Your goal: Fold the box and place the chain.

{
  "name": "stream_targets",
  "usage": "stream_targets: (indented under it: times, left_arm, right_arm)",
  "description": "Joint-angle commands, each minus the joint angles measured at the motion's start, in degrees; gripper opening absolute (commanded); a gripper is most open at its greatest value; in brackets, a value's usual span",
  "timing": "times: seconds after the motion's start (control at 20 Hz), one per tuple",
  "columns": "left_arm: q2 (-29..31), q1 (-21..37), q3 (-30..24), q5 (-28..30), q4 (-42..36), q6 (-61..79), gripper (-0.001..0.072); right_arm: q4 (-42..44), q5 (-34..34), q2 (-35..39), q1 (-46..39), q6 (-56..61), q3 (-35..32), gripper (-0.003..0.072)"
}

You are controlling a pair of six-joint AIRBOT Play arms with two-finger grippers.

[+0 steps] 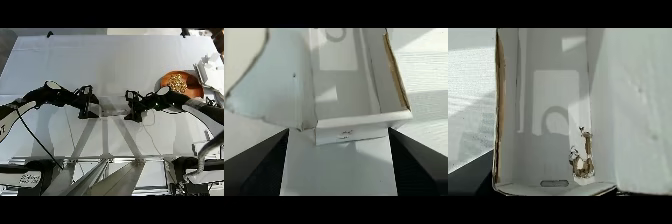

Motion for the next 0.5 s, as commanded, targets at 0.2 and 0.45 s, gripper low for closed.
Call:
stream_targets:
  times: [0.2, 0.45]
  left_arm:
    - [0.1, 0.1, 0.1, 0.7, 3.0, 0.5, 0.07]
    - [1.0, 1.3, 0.1, -0.4, 2.9, -2.0, 0.0701]
  right_arm:
    - [0.2, -0.1, 0.0, 0.0, 0.2, 0.0, 0.0456]
    - [0.2, -0.1, 0.0, 0.0, 0.2, 0.0, 0.0456]
